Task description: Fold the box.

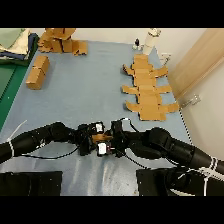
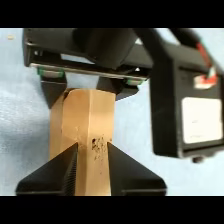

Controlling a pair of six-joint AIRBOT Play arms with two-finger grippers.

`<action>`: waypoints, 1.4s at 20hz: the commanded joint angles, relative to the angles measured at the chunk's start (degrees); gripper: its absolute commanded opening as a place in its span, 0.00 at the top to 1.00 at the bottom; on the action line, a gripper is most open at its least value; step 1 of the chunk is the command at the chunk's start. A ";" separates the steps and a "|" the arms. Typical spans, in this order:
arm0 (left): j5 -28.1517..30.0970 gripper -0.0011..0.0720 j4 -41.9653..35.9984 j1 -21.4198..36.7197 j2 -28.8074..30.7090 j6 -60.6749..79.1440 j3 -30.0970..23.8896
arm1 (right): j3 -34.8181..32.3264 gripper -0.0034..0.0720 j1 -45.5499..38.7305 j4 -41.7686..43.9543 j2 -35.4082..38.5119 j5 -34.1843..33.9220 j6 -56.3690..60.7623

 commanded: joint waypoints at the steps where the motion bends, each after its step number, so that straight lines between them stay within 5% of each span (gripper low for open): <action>1: -0.02 0.29 0.02 -0.02 0.00 0.04 0.00 | 0.00 0.75 0.07 -1.75 0.22 2.43 0.09; 21: -0.02 0.29 0.02 -0.02 0.00 0.04 0.00 | 0.02 0.74 1.31 4.39 -1.38 -4.96 6.99; 26: -0.02 0.29 0.02 -0.02 0.00 0.04 0.00 | 2.62 0.74 0.20 1.88 7.56 -9.44 35.08; 28: -0.02 0.29 0.02 -0.02 0.00 0.04 0.00 | 2.73 0.95 -2.40 1.88 9.92 -15.08 57.05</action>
